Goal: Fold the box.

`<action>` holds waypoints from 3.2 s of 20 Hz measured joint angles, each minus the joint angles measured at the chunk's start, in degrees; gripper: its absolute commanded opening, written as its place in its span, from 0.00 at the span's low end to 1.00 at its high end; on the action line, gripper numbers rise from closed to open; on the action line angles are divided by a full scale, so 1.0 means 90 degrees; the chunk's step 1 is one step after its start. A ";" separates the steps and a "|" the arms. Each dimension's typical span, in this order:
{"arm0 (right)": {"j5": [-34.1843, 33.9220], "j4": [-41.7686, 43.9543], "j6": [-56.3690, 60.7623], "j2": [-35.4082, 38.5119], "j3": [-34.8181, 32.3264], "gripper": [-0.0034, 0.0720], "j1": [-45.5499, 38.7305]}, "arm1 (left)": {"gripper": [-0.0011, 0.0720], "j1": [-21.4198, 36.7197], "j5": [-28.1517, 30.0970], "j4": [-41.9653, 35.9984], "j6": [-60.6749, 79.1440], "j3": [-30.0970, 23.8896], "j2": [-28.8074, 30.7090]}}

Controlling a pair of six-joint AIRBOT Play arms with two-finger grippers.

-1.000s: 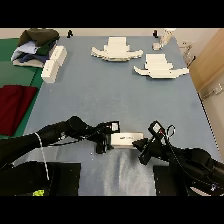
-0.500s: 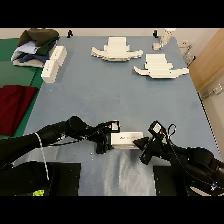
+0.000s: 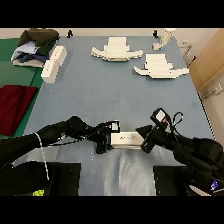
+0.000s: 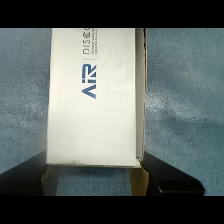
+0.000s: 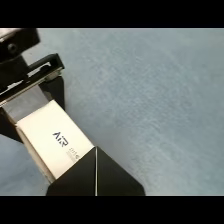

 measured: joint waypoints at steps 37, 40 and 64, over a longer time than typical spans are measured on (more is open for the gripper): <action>-0.4131 0.0996 0.0418 -0.5032 0.4427 0.05 -0.3048 | 0.72 0.0770 -0.0053 0.0692 -0.2161 0.0007 0.1333; -0.4131 0.0996 0.0418 -0.5032 0.4427 0.05 -0.3048 | 0.72 0.1807 -0.0087 0.2006 -0.4177 0.0010 0.1989; -0.4133 0.0996 0.0415 -0.5032 0.4427 0.05 -0.3048 | 0.72 0.7140 0.0308 0.4374 -0.6426 0.2773 -0.1163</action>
